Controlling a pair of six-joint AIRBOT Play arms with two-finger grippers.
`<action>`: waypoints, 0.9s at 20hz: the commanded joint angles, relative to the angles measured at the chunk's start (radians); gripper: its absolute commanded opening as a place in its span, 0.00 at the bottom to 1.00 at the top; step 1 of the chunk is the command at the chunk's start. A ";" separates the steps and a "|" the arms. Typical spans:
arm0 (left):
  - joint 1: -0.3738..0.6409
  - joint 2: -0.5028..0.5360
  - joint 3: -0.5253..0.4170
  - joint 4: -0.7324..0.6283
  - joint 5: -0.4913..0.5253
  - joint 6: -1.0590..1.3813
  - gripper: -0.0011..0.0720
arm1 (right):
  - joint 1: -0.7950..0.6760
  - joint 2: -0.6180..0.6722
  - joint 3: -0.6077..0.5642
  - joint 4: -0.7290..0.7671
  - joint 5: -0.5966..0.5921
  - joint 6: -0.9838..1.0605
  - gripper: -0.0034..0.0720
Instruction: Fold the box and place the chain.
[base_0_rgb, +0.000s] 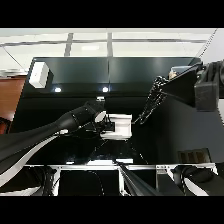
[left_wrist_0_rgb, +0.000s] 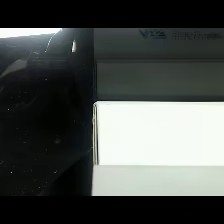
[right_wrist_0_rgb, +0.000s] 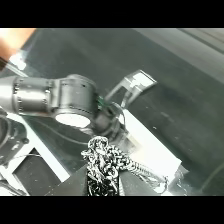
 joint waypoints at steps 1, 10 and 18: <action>0.000 -0.001 0.000 0.000 0.000 0.000 0.05 | 0.036 -0.009 0.000 0.040 -0.047 0.001 0.06; 0.000 -0.001 0.000 0.000 0.000 0.000 0.05 | 0.053 -0.010 0.000 0.106 -0.127 0.004 0.06; 0.000 -0.001 0.000 0.000 0.000 0.000 0.05 | 0.114 -0.082 -0.082 0.079 -0.085 0.008 0.06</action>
